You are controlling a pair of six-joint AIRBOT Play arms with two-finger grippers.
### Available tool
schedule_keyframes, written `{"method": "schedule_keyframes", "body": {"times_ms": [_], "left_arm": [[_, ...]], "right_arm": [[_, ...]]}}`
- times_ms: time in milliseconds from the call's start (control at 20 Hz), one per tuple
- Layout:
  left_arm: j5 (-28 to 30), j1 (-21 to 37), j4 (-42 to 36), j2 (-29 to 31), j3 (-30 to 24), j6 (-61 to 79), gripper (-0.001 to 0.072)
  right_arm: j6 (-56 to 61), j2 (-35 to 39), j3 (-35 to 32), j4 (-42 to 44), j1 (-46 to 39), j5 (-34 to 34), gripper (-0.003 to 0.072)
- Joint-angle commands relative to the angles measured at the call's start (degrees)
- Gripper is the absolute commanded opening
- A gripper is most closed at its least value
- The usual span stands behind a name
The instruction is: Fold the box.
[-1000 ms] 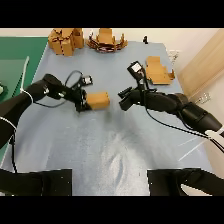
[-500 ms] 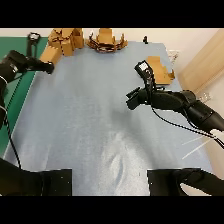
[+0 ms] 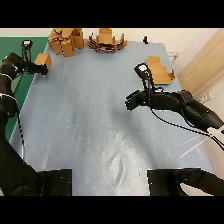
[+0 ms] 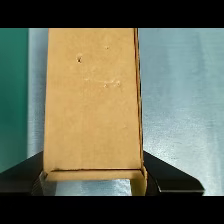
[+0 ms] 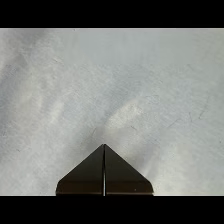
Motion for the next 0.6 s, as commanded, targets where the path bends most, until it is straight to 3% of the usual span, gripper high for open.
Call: {"method": "schedule_keyframes", "body": {"times_ms": [0,200,250,300,350,450,500,550], "left_arm": [[-2.08,-0.33,0.04,-4.13,2.71,-0.79,0.001],[-1.51,-0.74,0.07,-5.05,2.69,0.09,0.0013],[-1.38,-0.74,0.07,-5.03,2.71,0.15,0.0063],[-0.87,-0.74,0.09,-5.01,2.71,0.48,0.0415],[-0.61,-0.74,0.07,-4.96,2.71,0.46,0.0529],[-0.85,-0.76,0.04,-4.42,2.71,0.66,0.0536],[-0.76,-0.76,0.07,-4.07,2.71,1.11,0.0663],[-0.42,-0.76,0.04,-3.67,2.71,1.16,0.0677]], "right_arm": [[1.42,-0.11,-0.04,0.13,0.02,-1.44,0.0006],[2.23,-0.13,-0.04,0.11,0.02,-1.42,0.0006],[2.23,-0.13,-0.04,0.11,0.02,-1.46,0.0007],[2.23,-0.11,-0.04,0.11,0.02,-1.64,0.0006],[2.23,-0.13,-0.04,0.11,0.02,-1.9,0.0007],[2.23,-0.13,-0.04,0.11,0.02,-2.34,0.0007],[2.23,-0.13,-0.04,0.09,0.02,-2.34,0.0007],[2.21,-0.13,-0.04,0.09,0.02,-2.34,0.0007]]}}
